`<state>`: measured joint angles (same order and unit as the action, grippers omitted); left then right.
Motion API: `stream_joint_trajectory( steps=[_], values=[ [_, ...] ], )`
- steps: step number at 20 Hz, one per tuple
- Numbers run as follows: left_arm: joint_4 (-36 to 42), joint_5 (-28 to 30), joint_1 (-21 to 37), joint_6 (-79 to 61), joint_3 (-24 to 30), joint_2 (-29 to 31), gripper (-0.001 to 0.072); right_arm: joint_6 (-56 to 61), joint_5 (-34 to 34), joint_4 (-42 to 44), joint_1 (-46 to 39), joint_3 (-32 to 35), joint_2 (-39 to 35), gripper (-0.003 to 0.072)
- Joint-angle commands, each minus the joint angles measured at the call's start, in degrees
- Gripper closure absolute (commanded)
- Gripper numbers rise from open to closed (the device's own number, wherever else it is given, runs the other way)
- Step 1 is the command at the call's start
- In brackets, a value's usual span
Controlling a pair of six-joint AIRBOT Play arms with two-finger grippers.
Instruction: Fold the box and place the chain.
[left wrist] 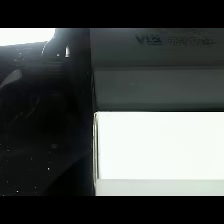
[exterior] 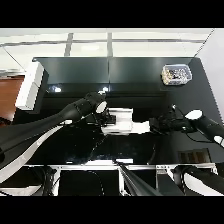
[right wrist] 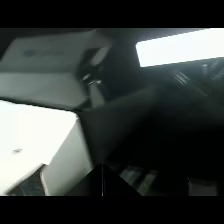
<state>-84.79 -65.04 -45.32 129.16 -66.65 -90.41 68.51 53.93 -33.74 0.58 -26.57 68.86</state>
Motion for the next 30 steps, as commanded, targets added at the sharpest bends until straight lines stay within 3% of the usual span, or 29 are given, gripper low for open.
stream_joint_trajectory(
  steps=[1, 2, 3, 7, 9, 10, 11, 13, 14, 17, 30],
  values=[
    [0.04, 0.02, 0.00, 0.02, -0.07, 0.02, 0.0682, -4.37, 3.34, 6.58, 3.34, -4.83, 2.29, 0.0585],
    [0.04, 0.02, 0.00, 0.00, -0.07, 0.02, 0.0682, -4.50, 5.95, 6.19, 3.37, -6.99, 2.29, 0.0256],
    [0.00, 0.04, 0.00, 0.02, -0.07, 0.02, 0.0682, -4.57, 8.81, 5.84, 3.48, -9.16, 2.29, 0.0041],
    [0.02, 0.09, 0.00, 0.02, -0.07, 0.00, 0.0682, -3.85, 12.70, 5.86, 5.53, -12.52, 2.29, 0.0046],
    [0.02, 0.07, 0.00, 0.02, -0.07, 0.00, 0.0682, -2.47, 11.34, 5.77, 7.39, -12.55, 2.29, 0.0144],
    [0.02, 0.04, 0.00, 0.00, -0.07, 0.00, 0.0682, -1.73, 10.80, 5.60, 8.28, -12.68, 2.29, 0.0144],
    [0.00, 0.07, 0.00, 0.00, -0.07, 0.00, 0.0682, -1.07, 10.34, 4.85, 9.22, -13.09, 2.29, 0.0218],
    [0.02, 0.07, 0.00, 0.02, -0.07, 0.00, 0.0682, 2.62, 10.08, 0.28, 11.13, -14.80, 2.29, 0.0250],
    [0.02, 0.07, 0.00, 0.02, -0.07, 0.00, 0.0682, 4.70, 10.05, -2.51, 12.13, -15.80, 2.29, 0.0317],
    [0.02, 0.09, 0.00, 0.02, -0.07, 0.00, 0.0682, 10.19, 8.20, -8.13, 14.95, -18.12, 2.29, 0.0368],
    [0.02, 0.02, 0.00, 0.02, -0.07, 0.00, 0.0682, 28.87, 2.73, -21.00, 24.63, -21.24, 2.54, 0.0378]
  ],
)
